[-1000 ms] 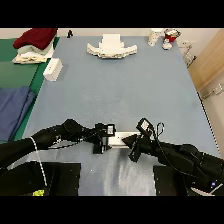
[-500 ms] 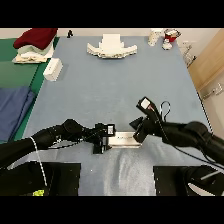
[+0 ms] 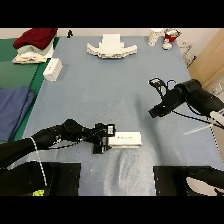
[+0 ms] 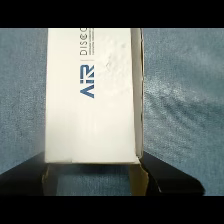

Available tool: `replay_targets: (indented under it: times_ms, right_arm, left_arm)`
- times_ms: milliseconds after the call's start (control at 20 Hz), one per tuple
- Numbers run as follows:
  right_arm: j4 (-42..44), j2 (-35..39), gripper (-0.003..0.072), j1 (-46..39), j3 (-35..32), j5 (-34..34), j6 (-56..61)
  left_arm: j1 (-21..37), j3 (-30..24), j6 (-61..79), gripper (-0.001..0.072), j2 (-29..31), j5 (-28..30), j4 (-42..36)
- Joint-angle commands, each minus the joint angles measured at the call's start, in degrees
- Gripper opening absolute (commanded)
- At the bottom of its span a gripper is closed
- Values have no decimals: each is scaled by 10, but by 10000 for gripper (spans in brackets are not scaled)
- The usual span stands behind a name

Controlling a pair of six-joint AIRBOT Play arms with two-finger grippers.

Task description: Fold the box.

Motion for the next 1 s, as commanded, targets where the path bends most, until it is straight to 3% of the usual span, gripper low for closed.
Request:
replay_targets:
  times_ms: [0, 700, 800, 950]
  right_arm:
    - [-14, -52, 19, -20, 31, -42, 13]
    - [-14, -53, 19, -20, 31, -46, 13]
    - [-14, -53, 19, -20, 31, -46, 13]
    - [-14, -53, 19, -20, 31, -46, 13]
  left_arm:
    - [0, 0, 0, 520, 0, 0, 0]
    - [1, 3, -28, 520, 6, -5, -3]
    - [15, 5, -68, 520, 29, -5, 3]
    - [88, 5, -191, 520, 102, -5, 45]
